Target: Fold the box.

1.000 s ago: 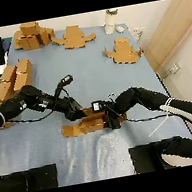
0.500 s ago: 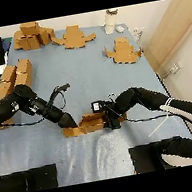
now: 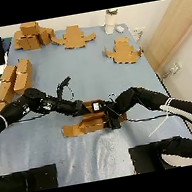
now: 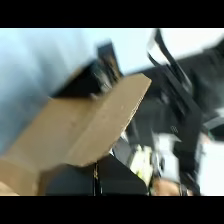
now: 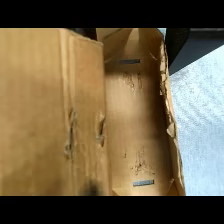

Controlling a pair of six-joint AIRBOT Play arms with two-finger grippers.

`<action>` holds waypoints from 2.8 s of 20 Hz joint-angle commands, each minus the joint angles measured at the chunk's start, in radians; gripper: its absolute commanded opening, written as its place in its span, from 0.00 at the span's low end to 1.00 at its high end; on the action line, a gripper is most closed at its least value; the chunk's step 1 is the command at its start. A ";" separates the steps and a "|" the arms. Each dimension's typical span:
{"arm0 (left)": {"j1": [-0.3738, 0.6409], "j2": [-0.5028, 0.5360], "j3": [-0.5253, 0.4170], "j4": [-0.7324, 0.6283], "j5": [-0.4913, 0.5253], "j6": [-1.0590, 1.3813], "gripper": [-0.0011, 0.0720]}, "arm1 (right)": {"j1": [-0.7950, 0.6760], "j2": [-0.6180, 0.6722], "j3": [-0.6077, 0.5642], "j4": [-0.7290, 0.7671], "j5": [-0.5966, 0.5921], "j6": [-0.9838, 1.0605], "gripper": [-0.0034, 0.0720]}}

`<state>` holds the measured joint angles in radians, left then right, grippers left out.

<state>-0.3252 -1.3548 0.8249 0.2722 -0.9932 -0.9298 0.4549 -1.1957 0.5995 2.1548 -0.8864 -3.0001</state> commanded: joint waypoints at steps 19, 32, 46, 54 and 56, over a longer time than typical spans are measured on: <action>0.015 -0.135 0.000 0.117 0.169 -0.066 0.03 | 0.001 0.000 0.000 -0.001 -0.013 0.000 0.67; 0.185 0.132 -0.056 0.058 -0.012 0.406 0.02 | 0.000 0.000 0.000 -0.004 -0.010 0.000 0.67; 0.077 0.382 -0.185 0.332 0.059 0.970 0.85 | 0.000 0.000 0.000 -0.004 -0.012 0.000 0.67; -0.003 0.290 -0.340 0.201 0.190 1.176 0.94 | 0.000 0.000 0.000 -0.005 -0.012 0.000 0.67; -0.039 0.255 -0.340 0.164 0.190 1.187 0.94 | 0.000 0.000 0.000 -0.005 -0.012 0.000 0.67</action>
<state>-0.3237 -1.0584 0.4988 0.4911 -0.8272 0.2127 0.4549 -1.1954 0.5987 2.1502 -0.8974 -3.0005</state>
